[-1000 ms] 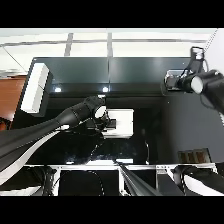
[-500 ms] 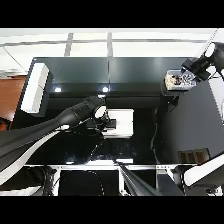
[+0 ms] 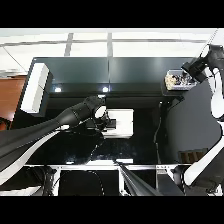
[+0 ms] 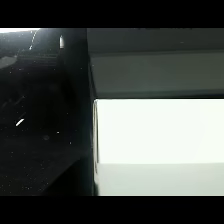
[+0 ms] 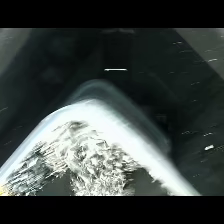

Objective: Fold the box and place the chain.

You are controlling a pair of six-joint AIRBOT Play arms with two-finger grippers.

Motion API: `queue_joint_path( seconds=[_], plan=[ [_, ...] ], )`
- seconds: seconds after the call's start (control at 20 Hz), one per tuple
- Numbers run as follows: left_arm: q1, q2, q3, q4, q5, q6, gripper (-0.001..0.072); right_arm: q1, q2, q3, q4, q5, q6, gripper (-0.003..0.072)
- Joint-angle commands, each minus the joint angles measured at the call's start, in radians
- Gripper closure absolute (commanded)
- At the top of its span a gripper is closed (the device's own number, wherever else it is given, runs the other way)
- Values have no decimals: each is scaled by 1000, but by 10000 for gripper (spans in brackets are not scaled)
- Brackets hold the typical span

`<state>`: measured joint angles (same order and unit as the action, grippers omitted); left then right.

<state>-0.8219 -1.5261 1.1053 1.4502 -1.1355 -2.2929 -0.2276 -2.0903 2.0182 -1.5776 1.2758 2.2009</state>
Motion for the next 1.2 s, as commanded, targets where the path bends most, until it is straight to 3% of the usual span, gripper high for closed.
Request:
queue_joint_path(
  seconds=[0.0, 0.2, 0.4, 0.75, 1.0, 1.15],
  plan=[
    [0, 0, 0, 0, 0, 0, 688, 0, -10, 10, 28, 35, -117, 673],
    [0, 0, 0, 0, 0, 0, 688, 2, 104, 10, 33, 31, -307, 674],
    [1, 0, 0, 0, 1, 0, 688, 29, 343, 8, 36, 39, -525, 675],
    [2, 0, 0, 0, 2, 0, 688, 31, 776, -76, 353, -30, -627, 678],
    [2, 0, 0, 0, 1, 0, 687, 38, 933, -76, 525, 19, -660, 678],
    [2, 0, 0, 0, 1, 0, 687, 110, 1002, -76, 546, 71, -669, 678]
  ],
)
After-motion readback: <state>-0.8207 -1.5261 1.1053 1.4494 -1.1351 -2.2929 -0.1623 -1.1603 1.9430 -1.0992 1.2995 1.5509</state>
